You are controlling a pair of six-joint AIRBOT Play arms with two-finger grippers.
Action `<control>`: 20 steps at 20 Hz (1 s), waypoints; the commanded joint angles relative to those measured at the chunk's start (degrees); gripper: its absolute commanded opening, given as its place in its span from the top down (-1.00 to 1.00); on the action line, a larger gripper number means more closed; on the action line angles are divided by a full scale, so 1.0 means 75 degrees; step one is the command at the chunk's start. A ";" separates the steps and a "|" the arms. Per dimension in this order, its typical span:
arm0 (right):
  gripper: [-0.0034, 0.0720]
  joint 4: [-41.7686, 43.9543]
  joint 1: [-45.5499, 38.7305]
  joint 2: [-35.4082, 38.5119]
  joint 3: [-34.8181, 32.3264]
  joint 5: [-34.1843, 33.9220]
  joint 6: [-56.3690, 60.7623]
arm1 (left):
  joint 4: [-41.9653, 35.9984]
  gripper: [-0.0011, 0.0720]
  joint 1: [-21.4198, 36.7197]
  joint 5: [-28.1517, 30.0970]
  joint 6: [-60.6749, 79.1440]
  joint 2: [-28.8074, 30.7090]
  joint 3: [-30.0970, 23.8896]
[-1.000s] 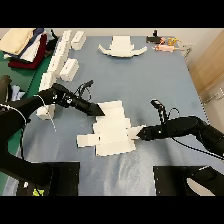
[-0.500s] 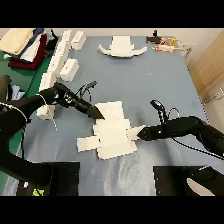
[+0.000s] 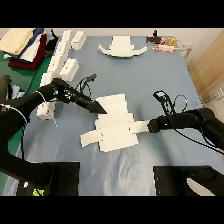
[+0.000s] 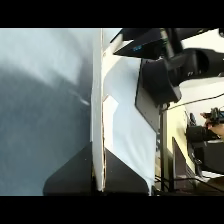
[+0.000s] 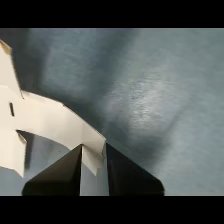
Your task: Fold the box.
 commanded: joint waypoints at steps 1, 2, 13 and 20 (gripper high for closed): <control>0.26 -0.1856 -0.0003 0.0000 0.0204 -0.0006 0.1271 | -0.0396 0.94 -0.0041 0.0481 0.0895 0.0192 0.0096; 0.26 -0.2075 -0.0003 0.0000 0.0239 0.0000 0.1545 | -0.0350 0.94 -0.0096 0.0635 0.1014 0.0233 0.0096; 0.26 -0.3652 0.0000 -0.0009 0.0982 0.0411 0.4567 | -0.0245 0.95 -0.1947 0.3960 0.3354 0.2850 -0.2060; 0.26 -0.3346 0.0000 -0.0020 0.0979 0.0629 0.4622 | -0.0638 0.94 -0.3203 0.6231 0.4870 0.4074 -0.3523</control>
